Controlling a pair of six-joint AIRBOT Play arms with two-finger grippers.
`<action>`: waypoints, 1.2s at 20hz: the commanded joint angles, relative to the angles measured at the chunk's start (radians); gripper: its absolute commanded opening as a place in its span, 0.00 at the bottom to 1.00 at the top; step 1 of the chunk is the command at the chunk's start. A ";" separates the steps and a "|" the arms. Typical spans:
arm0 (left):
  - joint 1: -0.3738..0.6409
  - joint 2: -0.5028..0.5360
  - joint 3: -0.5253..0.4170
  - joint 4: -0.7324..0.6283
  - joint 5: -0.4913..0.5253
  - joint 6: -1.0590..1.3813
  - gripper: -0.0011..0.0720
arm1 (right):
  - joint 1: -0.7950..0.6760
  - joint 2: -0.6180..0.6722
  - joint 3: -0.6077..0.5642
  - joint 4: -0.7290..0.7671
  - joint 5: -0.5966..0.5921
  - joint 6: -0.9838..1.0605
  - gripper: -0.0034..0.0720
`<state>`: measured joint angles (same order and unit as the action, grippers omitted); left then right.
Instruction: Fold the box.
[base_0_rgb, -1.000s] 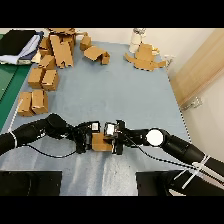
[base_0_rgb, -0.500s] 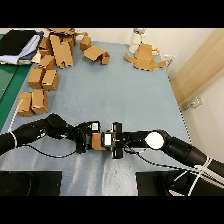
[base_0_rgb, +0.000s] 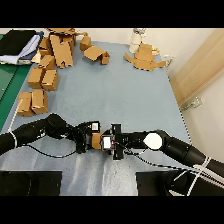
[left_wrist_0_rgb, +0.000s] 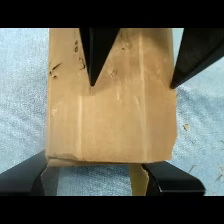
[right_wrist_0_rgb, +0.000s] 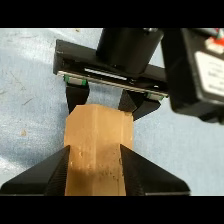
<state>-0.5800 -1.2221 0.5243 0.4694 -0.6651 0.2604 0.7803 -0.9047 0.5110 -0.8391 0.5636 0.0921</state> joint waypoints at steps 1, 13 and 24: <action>0.000 0.000 0.000 -0.002 0.000 0.000 0.62 | 0.001 -0.019 0.001 -0.019 -0.006 0.000 0.68; 0.000 0.000 0.000 -0.002 0.000 0.000 0.62 | 0.001 -0.025 0.001 -0.082 -0.033 0.000 0.48; 0.000 0.000 0.000 -0.002 -0.001 0.000 0.62 | 0.001 -0.021 0.001 -0.082 -0.042 0.000 0.33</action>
<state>-0.5800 -1.2221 0.5247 0.4667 -0.6624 0.2588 0.7822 -0.9268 0.5110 -0.9207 0.5259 0.0917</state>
